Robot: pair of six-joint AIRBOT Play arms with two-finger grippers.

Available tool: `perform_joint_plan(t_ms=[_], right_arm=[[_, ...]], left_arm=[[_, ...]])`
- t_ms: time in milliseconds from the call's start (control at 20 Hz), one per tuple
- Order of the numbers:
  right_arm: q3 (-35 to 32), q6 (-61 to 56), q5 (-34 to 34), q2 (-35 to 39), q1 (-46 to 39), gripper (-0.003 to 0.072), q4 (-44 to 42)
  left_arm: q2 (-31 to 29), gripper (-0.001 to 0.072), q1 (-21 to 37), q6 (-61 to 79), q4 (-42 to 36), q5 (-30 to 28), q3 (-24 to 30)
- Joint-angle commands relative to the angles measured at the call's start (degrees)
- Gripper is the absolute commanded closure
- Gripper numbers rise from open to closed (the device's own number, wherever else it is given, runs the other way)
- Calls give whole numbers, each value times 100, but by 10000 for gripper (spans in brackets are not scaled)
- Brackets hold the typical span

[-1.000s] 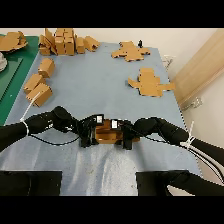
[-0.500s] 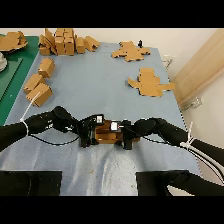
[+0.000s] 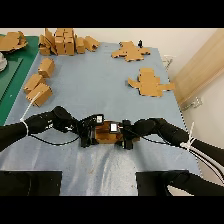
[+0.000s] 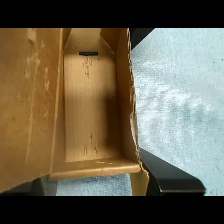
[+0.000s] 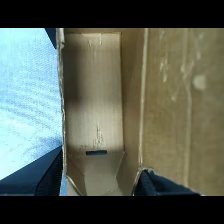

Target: Fold the box.

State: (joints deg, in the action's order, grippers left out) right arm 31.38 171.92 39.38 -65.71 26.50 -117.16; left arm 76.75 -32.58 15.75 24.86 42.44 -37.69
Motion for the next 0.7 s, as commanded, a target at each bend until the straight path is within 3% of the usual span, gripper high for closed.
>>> perform_joint_plan(t_ms=[0, 200, 250, 400, 650], right_arm=[[-2, -76, 96, -4, -4, 146, -52], [0, -136, 273, -2, -9, 128, -424], [22, -175, 299, 7, -15, -33, -481], [238, -610, 741, 9, -55, -33, -411], [627, -907, 2050, 426, -363, -32, -291]], left_arm=[[2, 329, 4, 2, 2, 0, -2], [2, 329, 4, 2, 2, 0, -2], [2, 329, 4, 2, 0, 0, -4], [2, 329, 4, 2, 0, 0, -2], [2, 329, 4, 2, 0, 0, -2]])
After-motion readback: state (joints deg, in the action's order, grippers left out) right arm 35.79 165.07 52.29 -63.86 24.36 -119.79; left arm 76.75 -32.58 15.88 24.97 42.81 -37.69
